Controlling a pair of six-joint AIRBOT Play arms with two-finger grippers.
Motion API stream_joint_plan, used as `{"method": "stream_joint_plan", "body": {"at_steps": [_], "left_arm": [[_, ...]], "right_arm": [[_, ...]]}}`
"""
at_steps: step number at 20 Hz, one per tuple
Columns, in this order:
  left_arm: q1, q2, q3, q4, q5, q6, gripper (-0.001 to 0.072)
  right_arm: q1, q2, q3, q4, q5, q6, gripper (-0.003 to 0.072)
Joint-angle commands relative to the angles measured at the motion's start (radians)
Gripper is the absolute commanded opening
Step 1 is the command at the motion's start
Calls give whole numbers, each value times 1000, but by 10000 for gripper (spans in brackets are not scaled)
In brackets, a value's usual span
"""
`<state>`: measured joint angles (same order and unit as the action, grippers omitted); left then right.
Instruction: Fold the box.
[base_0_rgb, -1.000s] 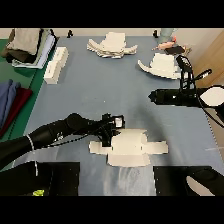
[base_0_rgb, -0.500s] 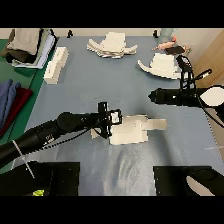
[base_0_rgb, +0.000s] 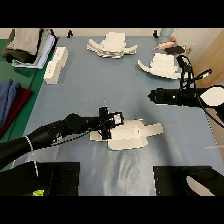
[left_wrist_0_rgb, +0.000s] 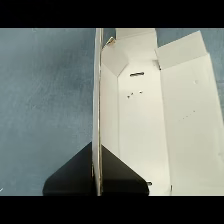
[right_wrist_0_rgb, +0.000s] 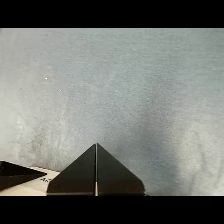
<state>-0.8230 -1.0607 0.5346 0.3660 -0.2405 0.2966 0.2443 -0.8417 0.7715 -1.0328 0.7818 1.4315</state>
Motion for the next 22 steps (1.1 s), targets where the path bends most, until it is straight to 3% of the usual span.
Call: {"method": "stream_joint_plan", "body": {"at_steps": [1,4,17,19,22], "left_arm": [[0,-10,-1,-30,-14,-2,14],[0,-10,-10,-30,-72,-26,15],[0,-5,-23,-29,-115,-25,16],[0,-5,-23,-29,-116,-25,19],[1,-5,-23,-29,-100,-25,19]], "right_arm": [[1,0,0,4,2,0,0],[1,0,0,5,7,0,0],[1,0,0,5,28,0,0],[0,0,2,-44,108,43,0],[1,4,2,-217,356,236,-1]]}}
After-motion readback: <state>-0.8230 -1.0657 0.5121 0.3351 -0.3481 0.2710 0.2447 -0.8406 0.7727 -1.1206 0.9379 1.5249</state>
